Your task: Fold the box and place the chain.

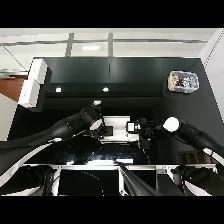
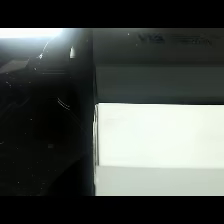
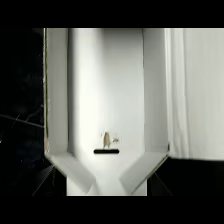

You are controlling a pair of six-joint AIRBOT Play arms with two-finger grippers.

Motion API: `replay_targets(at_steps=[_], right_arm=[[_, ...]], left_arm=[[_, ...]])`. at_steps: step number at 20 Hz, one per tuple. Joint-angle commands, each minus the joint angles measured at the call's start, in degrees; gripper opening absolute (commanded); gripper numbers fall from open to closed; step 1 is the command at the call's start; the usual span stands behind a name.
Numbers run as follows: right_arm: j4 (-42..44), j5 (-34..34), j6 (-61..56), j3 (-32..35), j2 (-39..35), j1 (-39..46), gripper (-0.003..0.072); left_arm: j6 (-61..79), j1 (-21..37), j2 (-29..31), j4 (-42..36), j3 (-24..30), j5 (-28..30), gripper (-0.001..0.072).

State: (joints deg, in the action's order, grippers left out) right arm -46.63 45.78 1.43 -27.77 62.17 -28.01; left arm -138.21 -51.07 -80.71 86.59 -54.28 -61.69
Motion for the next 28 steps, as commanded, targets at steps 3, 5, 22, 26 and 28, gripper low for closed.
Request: replay_targets(at_steps=[3, 5, 22, 26, 28], right_arm=[[-1.0, 0.9, 0.5, 0.0, -2.1, 0.9, 0.0657], [1.2, 0.5, 2.1, 0.0, -2.1, 0.5, 0.0597], [13.4, -0.1, 1.6, 0.0, 0.5, -0.5, 0.0071], [13.4, -2.5, 1.6, 0.0, 1.7, -3.1, 0.0071], [13.4, -3.5, 1.6, 0.0, 1.7, -3.5, 0.0071]], left_arm=[[0.2, 0.0, 0.0, 0.2, 0.0, -0.4, 0.0031], [0.2, 0.0, 0.0, 0.2, 0.0, -0.3, 0.0032], [0.2, 0.0, 0.0, 0.1, 0.0, 0.1, 0.0032], [0.2, 0.0, 0.0, 0.1, 0.0, 0.1, 0.0032], [0.2, 0.0, 0.0, 0.1, 0.0, 0.1, 0.0032]])
